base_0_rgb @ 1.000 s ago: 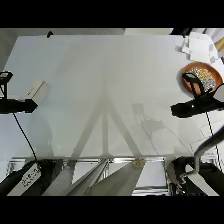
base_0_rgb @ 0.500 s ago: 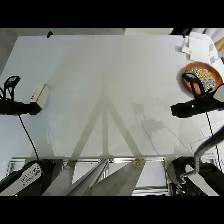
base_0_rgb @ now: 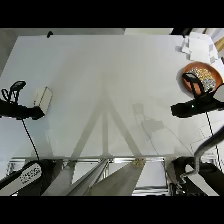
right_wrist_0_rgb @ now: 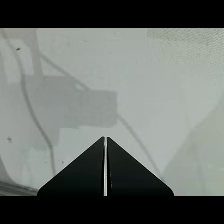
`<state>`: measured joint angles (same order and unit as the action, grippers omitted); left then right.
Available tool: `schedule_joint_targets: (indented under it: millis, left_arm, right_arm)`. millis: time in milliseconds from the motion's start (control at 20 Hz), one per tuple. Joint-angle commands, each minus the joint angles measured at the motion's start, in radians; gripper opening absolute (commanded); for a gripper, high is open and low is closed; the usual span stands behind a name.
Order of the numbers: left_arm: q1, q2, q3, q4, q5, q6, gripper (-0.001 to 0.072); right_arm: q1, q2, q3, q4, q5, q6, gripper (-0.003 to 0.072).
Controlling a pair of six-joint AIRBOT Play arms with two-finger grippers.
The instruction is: Fold the box and place the chain.
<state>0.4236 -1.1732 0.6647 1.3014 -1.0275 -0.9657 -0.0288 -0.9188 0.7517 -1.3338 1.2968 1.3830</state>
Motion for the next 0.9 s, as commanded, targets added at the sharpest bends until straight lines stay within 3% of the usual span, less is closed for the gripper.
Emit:
schedule_joint_targets:
  millis: [0, 150, 550, 850]
  left_arm:
    - [0.000, 0.000, 0.000, -0.003, 0.005, -0.003, 0.0695]
    - [0.000, 0.041, 0.000, -0.003, 0.006, -0.003, 0.0695]
    - [-0.034, 0.323, 0.000, -0.028, 0.043, -0.002, 0.0692]
    - [-0.089, 0.353, -0.001, -0.028, 0.044, -0.003, 0.0692]
  right_arm:
    - [0.000, 0.000, 0.001, 0.000, 0.000, 0.000, 0.0019]
    - [0.000, 0.000, 0.001, 0.000, 0.000, 0.000, 0.0019]
    - [0.000, 0.000, 0.001, 0.000, 0.000, 0.000, 0.0019]
    - [0.000, 0.000, 0.001, 0.000, 0.000, 0.000, 0.0019]
